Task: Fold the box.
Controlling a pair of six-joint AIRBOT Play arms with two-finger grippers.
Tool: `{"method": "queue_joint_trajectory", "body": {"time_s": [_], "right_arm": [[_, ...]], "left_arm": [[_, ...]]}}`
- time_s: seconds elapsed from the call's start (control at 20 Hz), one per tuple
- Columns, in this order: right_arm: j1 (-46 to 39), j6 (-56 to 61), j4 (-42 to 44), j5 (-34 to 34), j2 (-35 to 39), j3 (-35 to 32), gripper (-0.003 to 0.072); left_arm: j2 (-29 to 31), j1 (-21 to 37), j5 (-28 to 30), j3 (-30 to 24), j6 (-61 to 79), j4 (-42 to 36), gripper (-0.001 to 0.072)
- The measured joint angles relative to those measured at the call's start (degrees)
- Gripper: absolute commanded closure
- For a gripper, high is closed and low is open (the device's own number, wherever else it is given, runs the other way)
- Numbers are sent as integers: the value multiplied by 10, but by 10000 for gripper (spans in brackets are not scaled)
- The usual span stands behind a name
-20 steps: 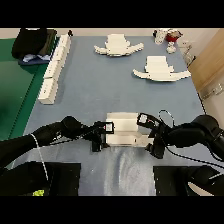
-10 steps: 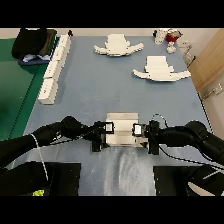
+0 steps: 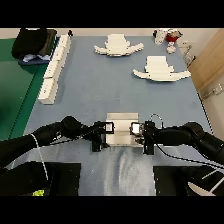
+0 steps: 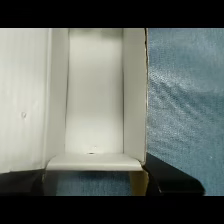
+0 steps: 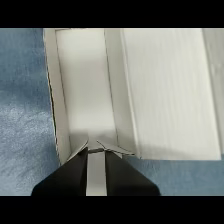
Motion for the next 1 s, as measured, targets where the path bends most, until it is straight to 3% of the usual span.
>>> {"method": "queue_joint_trajectory", "body": {"time_s": [0.05, 0.3, 0.35, 0.45, 0.55, 0.7, 0.9, 1.0], "right_arm": [[0, -3, 5, 6, -4, 0, 111], [1, -7, 15, 20, -15, 0, 112], [1, -8, 16, 21, -15, 0, 194], [1, 5, 13, 18, -12, 1, 489], [1, 56, -14, -3, -4, 7, 627], [0, 229, -132, -66, 17, 32, 681], [-12, 502, -345, -195, 43, 80, 681], [-52, 614, -393, -236, 44, 89, 682]], "left_arm": [[0, 0, 0, 0, 0, 0, 254], [0, 0, 0, 0, 0, 0, 254], [0, 0, 0, 0, 0, 0, 254], [0, 0, 0, 0, 0, 0, 254], [0, 0, 0, 0, 0, 0, 254], [0, 0, 0, 0, 0, 0, 254], [0, 0, 0, 0, 0, 0, 254], [0, 0, 0, 0, 0, 0, 254]]}}
